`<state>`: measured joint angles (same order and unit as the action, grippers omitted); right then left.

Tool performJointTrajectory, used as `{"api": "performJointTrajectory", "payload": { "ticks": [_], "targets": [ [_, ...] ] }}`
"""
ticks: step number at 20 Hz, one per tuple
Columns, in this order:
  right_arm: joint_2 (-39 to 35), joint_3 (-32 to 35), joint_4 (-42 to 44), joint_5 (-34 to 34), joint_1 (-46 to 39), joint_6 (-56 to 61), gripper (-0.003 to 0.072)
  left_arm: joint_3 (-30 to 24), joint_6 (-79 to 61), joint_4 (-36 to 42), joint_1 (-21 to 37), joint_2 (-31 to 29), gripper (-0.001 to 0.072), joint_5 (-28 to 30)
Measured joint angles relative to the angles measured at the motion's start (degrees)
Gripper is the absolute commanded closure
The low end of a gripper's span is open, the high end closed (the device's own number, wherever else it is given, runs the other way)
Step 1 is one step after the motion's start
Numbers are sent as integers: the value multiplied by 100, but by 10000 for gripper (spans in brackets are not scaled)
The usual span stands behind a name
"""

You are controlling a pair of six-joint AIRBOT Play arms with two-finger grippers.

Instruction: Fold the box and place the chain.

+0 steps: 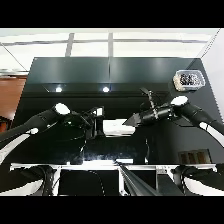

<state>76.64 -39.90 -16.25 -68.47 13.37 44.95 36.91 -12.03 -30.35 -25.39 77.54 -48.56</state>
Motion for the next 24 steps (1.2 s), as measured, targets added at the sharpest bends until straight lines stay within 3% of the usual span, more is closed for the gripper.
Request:
{"api": "performJointTrajectory", "payload": {
  "ticks": [19, 24],
  "targets": [
    [229, -7, -745, 382, 0, 411, 666, 0, 7, -7, -2, 0, 216, 17],
    [-4, -382, -931, 20, -129, 330, 667, 0, 33, 0, 4, -7, 194, -28]
  ]
}}
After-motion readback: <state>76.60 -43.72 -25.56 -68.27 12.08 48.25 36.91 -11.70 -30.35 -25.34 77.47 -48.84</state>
